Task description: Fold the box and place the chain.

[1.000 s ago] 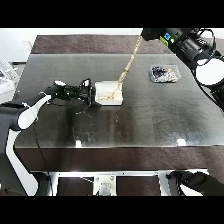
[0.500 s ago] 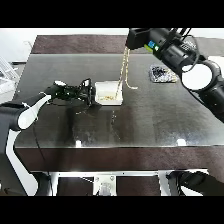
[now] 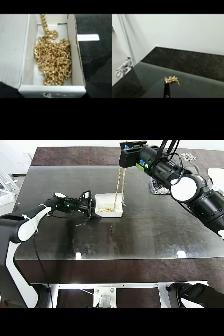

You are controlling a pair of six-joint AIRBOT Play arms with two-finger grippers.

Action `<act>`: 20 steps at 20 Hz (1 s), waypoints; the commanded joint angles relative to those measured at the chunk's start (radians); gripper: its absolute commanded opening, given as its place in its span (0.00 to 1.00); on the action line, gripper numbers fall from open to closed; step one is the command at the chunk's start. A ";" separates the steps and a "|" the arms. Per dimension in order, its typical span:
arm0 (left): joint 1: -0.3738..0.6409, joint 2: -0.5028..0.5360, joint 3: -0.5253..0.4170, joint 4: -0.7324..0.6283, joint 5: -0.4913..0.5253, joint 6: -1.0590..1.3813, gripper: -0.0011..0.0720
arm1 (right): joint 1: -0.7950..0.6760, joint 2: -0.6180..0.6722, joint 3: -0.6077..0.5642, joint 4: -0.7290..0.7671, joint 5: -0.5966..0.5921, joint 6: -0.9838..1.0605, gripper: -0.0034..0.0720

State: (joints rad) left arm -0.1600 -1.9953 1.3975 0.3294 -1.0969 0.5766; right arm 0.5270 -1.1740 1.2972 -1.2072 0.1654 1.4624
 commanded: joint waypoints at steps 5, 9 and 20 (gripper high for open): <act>0.001 0.001 0.001 0.000 0.000 0.000 0.69 | 0.020 -0.002 0.078 -0.002 -0.008 -0.009 0.06; 0.001 0.001 0.001 0.000 0.000 0.000 0.69 | 0.036 -0.003 0.083 -0.010 -0.008 -0.009 0.06; 0.001 0.001 0.001 0.000 0.000 0.000 0.69 | 0.039 -0.086 -0.029 0.037 0.100 0.003 0.06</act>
State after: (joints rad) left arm -0.1600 -1.9953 1.3975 0.3290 -1.0969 0.5766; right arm 0.5648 -1.2457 1.3243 -1.2018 0.2211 1.4464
